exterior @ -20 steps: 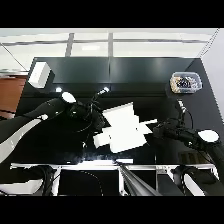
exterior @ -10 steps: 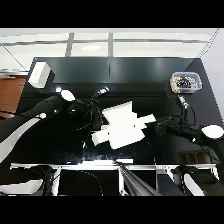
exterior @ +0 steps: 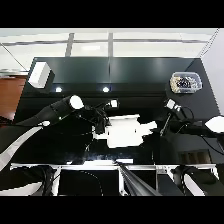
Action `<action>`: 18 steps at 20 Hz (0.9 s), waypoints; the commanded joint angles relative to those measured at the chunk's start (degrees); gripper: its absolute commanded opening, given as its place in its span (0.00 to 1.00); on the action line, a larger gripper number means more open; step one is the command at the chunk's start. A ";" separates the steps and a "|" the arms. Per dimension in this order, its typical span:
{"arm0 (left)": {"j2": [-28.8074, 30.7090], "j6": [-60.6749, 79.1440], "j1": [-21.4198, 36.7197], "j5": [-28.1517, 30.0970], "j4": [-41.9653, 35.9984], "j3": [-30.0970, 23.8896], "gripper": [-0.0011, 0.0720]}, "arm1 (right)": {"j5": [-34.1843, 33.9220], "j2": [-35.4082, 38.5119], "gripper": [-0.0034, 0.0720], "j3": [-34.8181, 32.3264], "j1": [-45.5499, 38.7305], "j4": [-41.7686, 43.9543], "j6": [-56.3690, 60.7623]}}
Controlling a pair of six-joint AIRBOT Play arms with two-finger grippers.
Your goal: Fold the box and place the chain.
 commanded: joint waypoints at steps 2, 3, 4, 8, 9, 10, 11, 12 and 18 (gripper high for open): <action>-0.59 2.71 -0.92 3.23 1.20 -0.42 0.05 | -2.25 -0.07 0.87 -1.22 7.56 -1.57 -3.10; -0.59 2.71 -0.92 3.56 1.22 -0.42 0.05 | -3.67 -0.07 0.87 -2.05 8.94 -2.51 -3.39; -0.59 2.73 -0.92 3.63 1.25 -0.42 0.05 | -4.96 -0.09 0.87 -3.04 10.08 -3.69 -3.39; -0.59 2.71 -0.92 3.63 1.25 -0.42 0.05 | -5.64 -0.13 0.87 -6.64 12.50 -4.94 -6.88; -0.59 2.71 -0.92 3.63 1.25 -0.42 0.05 | -5.68 -0.39 0.87 -7.28 13.14 -4.76 -7.96; -0.59 2.73 -0.92 3.63 1.25 -0.42 0.05 | -5.70 -0.90 0.87 -7.74 14.08 -4.72 -8.50; -0.59 2.71 -0.92 3.63 1.25 -0.42 0.05 | -5.88 -1.73 0.87 -8.11 15.43 -4.68 -9.86; -0.59 2.71 -0.92 3.63 1.25 -0.42 0.05 | -6.29 -2.73 0.87 -8.13 16.92 -4.48 -11.30; -0.59 2.71 -0.92 3.63 1.25 -0.42 0.05 | -11.80 -6.12 0.87 -8.09 21.81 -2.86 -12.79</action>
